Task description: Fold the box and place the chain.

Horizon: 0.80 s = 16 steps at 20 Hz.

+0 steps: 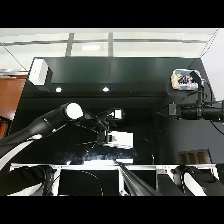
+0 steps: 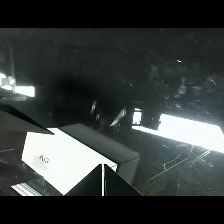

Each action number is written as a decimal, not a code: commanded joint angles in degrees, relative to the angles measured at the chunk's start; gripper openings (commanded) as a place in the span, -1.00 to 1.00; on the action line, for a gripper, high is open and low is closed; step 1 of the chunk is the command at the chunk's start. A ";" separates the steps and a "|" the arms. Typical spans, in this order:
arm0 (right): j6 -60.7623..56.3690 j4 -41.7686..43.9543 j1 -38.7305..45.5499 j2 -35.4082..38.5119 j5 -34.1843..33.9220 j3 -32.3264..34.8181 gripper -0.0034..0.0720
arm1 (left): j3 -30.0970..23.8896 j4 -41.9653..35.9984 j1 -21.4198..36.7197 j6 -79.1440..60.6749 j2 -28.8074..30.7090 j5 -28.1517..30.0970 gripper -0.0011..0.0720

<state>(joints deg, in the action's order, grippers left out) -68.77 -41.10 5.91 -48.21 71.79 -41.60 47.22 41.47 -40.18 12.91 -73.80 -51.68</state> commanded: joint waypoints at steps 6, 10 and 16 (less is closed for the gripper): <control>-0.02 -0.11 0.04 0.02 -0.09 -0.04 -0.88 | 1.51 0.26 -0.66 0.87 -2.23 -3.21 0.98; -0.02 -0.11 0.04 0.02 -0.09 -0.04 -0.88 | 1.49 3.08 -2.43 0.87 -2.23 -2.99 0.98; -0.02 -0.11 0.04 0.02 -0.09 -0.04 -0.88 | 1.42 4.46 -3.61 1.22 -2.23 -2.03 0.98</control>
